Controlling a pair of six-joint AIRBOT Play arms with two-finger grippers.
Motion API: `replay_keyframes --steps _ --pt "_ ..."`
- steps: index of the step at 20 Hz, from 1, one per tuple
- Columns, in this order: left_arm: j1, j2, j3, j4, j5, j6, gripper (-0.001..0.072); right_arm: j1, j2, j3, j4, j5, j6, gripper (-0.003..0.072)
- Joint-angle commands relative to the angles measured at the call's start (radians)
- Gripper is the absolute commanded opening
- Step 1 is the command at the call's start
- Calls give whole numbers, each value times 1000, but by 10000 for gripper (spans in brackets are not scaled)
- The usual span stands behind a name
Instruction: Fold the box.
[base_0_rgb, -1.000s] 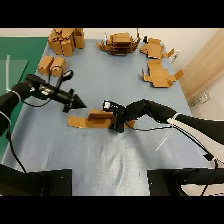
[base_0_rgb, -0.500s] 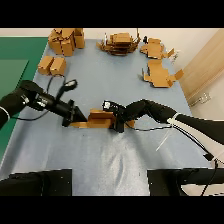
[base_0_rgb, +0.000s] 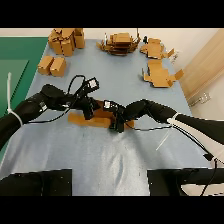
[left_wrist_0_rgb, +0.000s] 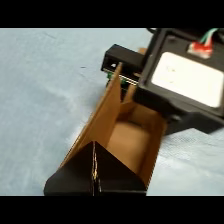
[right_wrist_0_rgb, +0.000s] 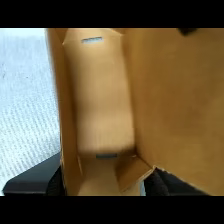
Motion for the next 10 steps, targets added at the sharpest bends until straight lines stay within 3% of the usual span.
replay_keyframes --steps 1,6,10 --pt "-12 -74 32 5 101 26 13 1 0 -1 -3 -1 -3 220" --pt "-13 -123 122 10 -1 -17 14 1 0 0 -3 0 -3 221" --pt "-12 -116 129 80 -3 -48 15 1 0 0 -4 0 -3 221"
